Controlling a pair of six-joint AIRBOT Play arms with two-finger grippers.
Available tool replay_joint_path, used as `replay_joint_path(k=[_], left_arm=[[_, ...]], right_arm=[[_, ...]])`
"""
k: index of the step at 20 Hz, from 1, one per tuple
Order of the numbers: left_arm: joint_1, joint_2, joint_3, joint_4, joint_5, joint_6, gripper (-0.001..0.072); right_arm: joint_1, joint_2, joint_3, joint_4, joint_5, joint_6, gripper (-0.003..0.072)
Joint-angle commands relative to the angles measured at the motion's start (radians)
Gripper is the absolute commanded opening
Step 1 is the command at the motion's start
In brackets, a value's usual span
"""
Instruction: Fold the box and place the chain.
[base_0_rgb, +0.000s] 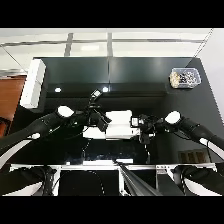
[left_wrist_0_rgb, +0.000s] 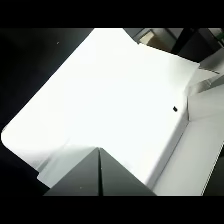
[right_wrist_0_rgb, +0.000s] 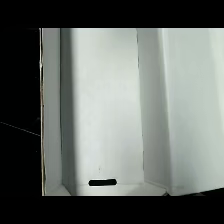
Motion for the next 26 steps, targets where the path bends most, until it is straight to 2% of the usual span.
replay_joint_path(k=[1, 2, 6, 8, 10, 12, 13, 15, 16, 17, 18, 23, 26], left_arm=[[0.04, -0.002, 0.033, 0.027, -0.111, -0.001, 0.0024], [0.07, 0.028, 0.048, 0.075, -0.163, -0.01, 0.0022], [0.188, 0.256, 0.002, 0.372, -0.156, -0.197, 0.0023], [0.274, 0.345, -0.064, 0.388, -0.163, -0.201, 0.0027], [0.304, 0.381, -0.115, 0.382, -0.271, -0.02, 0.0028], [0.275, 0.372, -0.153, 0.389, -0.401, 0.244, 0.0057], [0.244, 0.365, -0.172, 0.393, -0.393, 0.319, 0.0246], [0.174, 0.349, -0.193, 0.397, -0.283, 0.392, 0.0637], [0.135, 0.336, -0.195, 0.4, -0.206, 0.397, 0.0712], [0.103, 0.319, -0.192, 0.412, -0.134, 0.402, 0.0711], [0.089, 0.293, -0.183, 0.415, -0.108, 0.425, 0.0701], [0.062, 0.158, -0.138, 0.4, -0.083, 0.504, 0.0702], [0.063, 0.148, -0.109, 0.356, -0.069, 0.503, 0.07]], right_arm=[[0.0, -0.001, 0.0, 0.001, -0.003, 0.001, 0.0199], [0.0, 0.0, 0.0, 0.001, -0.003, 0.001, 0.0199], [0.0, -0.001, 0.0, 0.001, -0.003, 0.001, 0.02], [0.0, -0.001, 0.0, 0.001, -0.003, 0.001, 0.0199], [0.0, 0.0, 0.0, 0.001, -0.003, 0.001, 0.0199], [0.0, -0.001, 0.0, 0.001, -0.003, 0.001, 0.0199], [0.0, -0.001, 0.0, 0.001, -0.003, 0.001, 0.0199], [0.0, -0.001, 0.0, 0.001, -0.003, 0.001, 0.0199], [0.0, -0.001, 0.0, 0.001, -0.003, 0.001, 0.0199], [0.0, -0.001, 0.0, 0.001, -0.003, 0.001, 0.0199], [0.0, -0.001, 0.0, 0.001, -0.003, 0.001, 0.0199], [0.0, -0.001, 0.0, 0.001, -0.003, 0.001, 0.0199], [0.0, -0.001, 0.0, 0.001, -0.003, 0.001, 0.0199]])
